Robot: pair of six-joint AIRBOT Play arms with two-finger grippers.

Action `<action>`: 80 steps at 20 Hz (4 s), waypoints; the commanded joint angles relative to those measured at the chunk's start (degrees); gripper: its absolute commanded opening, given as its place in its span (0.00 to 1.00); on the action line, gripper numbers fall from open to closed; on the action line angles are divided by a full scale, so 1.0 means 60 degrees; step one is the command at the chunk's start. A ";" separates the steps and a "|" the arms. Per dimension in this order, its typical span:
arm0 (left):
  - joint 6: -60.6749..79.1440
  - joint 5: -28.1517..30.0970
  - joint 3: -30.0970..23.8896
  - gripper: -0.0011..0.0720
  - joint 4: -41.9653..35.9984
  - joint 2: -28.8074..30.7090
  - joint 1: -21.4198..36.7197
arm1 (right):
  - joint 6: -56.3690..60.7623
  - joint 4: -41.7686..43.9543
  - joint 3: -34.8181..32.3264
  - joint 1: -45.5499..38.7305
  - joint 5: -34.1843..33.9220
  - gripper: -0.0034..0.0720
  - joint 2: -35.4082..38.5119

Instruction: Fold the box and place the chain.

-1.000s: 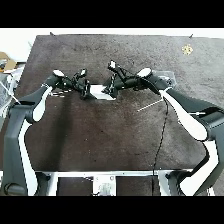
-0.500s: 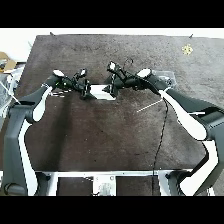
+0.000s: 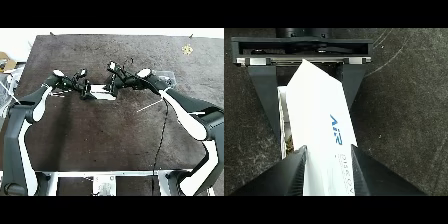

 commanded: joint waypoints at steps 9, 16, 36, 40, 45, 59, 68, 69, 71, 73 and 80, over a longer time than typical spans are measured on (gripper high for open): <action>0.0007 0.0000 -0.0004 0.65 0.0007 0.0000 0.0007 | 0.0215 -0.0153 0.0000 0.0007 0.0157 0.46 -0.0106; 0.0007 0.0000 -0.0004 0.65 0.0007 0.0000 0.0007 | 0.0885 -0.0936 -0.0004 0.0007 0.0630 0.46 -0.0178; 0.0007 0.0004 -0.0004 0.65 0.0007 0.0000 0.0007 | 0.1668 0.1202 0.0605 -0.0375 0.1610 0.05 -0.0182; 0.0007 0.0000 -0.0004 0.65 0.0007 0.0000 0.0007 | 0.1668 0.0270 0.0605 -0.0302 0.1585 0.05 -0.0554; 0.0007 0.0000 -0.0004 0.65 0.0007 0.0000 0.0007 | 0.1672 -0.1483 0.0605 -0.0215 0.1606 0.05 -0.1137; 0.0007 0.0000 -0.0004 0.65 0.0007 0.0000 0.0007 | 0.5716 -0.2532 -0.0696 -0.0168 -0.1435 0.05 0.3016; 0.0004 -0.0011 -0.0004 0.65 0.0000 0.0004 0.0007 | 0.6102 -0.2331 -0.9511 -0.0178 -0.7617 0.05 1.0182; 0.0004 -0.0011 -0.0004 0.65 -0.0004 0.0000 0.0007 | 0.6102 -0.2167 -1.0408 -0.0178 -0.8142 0.05 1.0918; 0.0004 -0.0007 -0.0004 0.65 -0.0029 0.0000 0.0007 | 0.6102 -0.1836 -1.1927 -0.0178 -0.8805 0.05 1.2233; 0.0004 -0.0033 -0.0004 0.65 -0.0168 0.0000 0.0007 | 0.6102 -0.1767 -1.2925 -0.0178 -0.8892 0.05 1.3162; -0.2317 0.0127 0.0725 0.03 -0.0885 0.0168 0.0018 | 0.6091 -0.1767 -1.3537 -0.0178 -0.8943 0.05 1.3759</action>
